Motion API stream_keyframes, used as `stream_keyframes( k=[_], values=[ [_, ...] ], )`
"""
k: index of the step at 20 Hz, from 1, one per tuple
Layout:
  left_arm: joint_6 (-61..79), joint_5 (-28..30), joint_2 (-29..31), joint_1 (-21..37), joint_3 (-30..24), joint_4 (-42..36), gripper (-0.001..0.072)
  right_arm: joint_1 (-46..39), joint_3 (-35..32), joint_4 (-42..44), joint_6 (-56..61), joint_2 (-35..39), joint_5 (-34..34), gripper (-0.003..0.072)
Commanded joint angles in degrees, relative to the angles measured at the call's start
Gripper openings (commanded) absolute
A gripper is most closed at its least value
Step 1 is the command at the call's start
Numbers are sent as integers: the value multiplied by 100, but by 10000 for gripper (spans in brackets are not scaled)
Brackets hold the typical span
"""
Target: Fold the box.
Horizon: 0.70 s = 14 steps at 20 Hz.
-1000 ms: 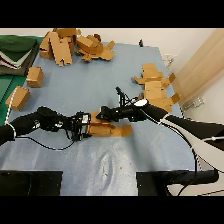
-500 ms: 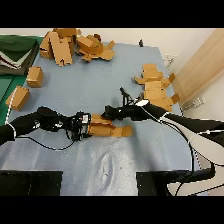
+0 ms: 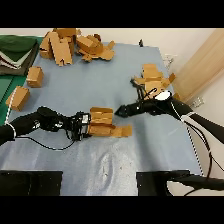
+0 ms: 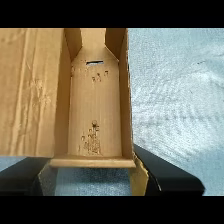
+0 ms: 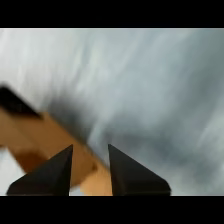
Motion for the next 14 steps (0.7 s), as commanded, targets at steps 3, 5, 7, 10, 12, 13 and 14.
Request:
stream_keyframes(
  k=[3, 5, 7, 10, 12, 13, 14],
  values=[
    [2, -9, -2, 0, 4, -2, 381, 555, -227, -2780, -479, 695, 682, 368],
    [0, 4, -2, 9, 4, 2, 381, 796, -275, -3095, -627, 800, 533, 368],
    [2, -9, -2, -2, 4, 0, 381, 1176, -289, -3624, -710, 798, 181, 368],
    [0, -7, -2, 2, 4, 0, 381, 1814, -289, -4109, -874, 793, -848, 336],
    [0, -9, -2, 0, 4, 0, 381, 2120, -289, -4094, -872, 793, -719, 336],
    [0, -11, -2, 0, 4, 0, 381, 2181, -293, -3971, -876, 809, -546, 336],
    [0, -7, -2, 0, 4, 0, 381, 2201, -337, -3635, -1054, 916, -551, 336]
  ],
)
